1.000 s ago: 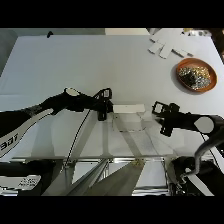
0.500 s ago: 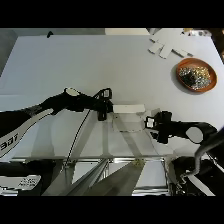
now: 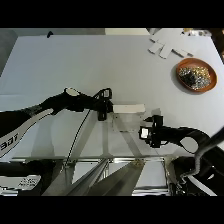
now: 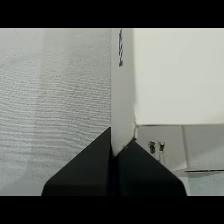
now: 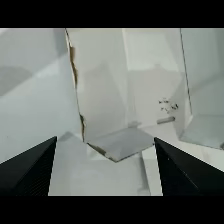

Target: Fold the box and place the chain.

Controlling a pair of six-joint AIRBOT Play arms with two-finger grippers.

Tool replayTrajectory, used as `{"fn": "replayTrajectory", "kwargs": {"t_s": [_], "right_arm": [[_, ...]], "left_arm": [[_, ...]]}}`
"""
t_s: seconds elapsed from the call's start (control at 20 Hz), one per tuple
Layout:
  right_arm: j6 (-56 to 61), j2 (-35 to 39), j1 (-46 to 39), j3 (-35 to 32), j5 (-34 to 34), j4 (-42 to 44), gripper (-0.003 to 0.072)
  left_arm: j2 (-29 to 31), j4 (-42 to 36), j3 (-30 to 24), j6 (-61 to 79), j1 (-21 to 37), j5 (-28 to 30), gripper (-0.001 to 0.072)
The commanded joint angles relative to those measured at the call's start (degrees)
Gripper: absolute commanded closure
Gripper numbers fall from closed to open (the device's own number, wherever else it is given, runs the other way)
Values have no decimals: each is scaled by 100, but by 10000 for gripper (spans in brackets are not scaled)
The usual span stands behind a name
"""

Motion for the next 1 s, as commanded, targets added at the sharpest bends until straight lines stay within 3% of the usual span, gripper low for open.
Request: {"fn": "replayTrajectory", "kwargs": {"t_s": [0.0,0.65,0.8,0.95], "right_arm": [[0,15,179,-61,-398,151,-23],[-42,-317,175,-42,-938,258,-12],[-57,-317,20,59,-804,363,-10],[-457,-275,13,55,-138,153,-7]], "left_arm": [[-4,0,-2,0,-2,2,699],[-4,0,-2,-2,-2,0,699],[-4,0,-2,0,-2,0,699],[-4,0,-2,0,-2,0,699]]}}
